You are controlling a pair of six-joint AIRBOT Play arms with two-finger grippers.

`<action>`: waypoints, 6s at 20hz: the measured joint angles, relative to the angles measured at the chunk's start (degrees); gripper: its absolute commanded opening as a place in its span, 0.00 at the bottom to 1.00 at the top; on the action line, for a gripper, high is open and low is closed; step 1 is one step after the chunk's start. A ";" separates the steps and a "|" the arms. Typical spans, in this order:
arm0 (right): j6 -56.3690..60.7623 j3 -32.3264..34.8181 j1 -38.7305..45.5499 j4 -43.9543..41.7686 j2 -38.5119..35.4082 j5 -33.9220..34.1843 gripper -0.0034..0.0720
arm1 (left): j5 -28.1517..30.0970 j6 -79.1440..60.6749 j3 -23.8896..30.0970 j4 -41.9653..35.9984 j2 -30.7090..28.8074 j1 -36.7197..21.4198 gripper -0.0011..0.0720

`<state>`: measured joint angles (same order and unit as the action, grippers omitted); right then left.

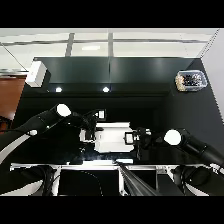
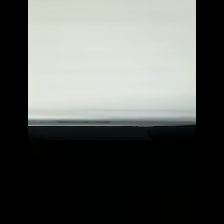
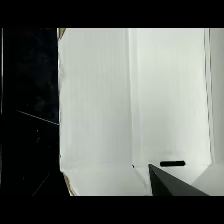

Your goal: Fold the box and place the chain.

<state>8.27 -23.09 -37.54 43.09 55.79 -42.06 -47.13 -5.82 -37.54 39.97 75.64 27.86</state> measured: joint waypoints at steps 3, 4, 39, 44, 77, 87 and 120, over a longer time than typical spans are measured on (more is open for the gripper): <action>-0.35 -0.57 -0.72 -3.17 0.52 2.21 0.91 | 0.00 0.00 0.00 0.04 0.00 0.00 0.05; 0.02 -1.25 -0.55 -3.58 0.61 2.47 0.91 | 0.00 0.00 0.00 0.04 0.00 0.00 0.05; -17.99 -5.20 8.90 -11.61 10.84 -1.42 0.87 | -0.07 -0.04 0.02 0.07 0.00 0.00 0.05; -19.50 -5.05 8.85 -12.57 12.55 0.15 0.87 | -0.04 0.02 0.02 0.04 0.00 0.00 0.05; -18.60 -5.09 7.48 -11.43 13.77 2.95 0.53 | -10.56 23.23 -4.94 15.89 -7.52 -3.28 0.49; -18.58 -5.09 7.48 -11.43 13.77 2.95 0.53 | -25.35 49.64 -2.91 13.49 -17.51 -4.92 0.05; -18.23 -5.09 7.48 -11.54 13.77 3.37 0.53 | -22.10 38.86 -3.37 15.69 -12.02 -8.33 0.99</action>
<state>-9.96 -28.18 -30.06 31.55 69.56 -38.70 -69.23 33.04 -40.91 55.66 63.61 19.53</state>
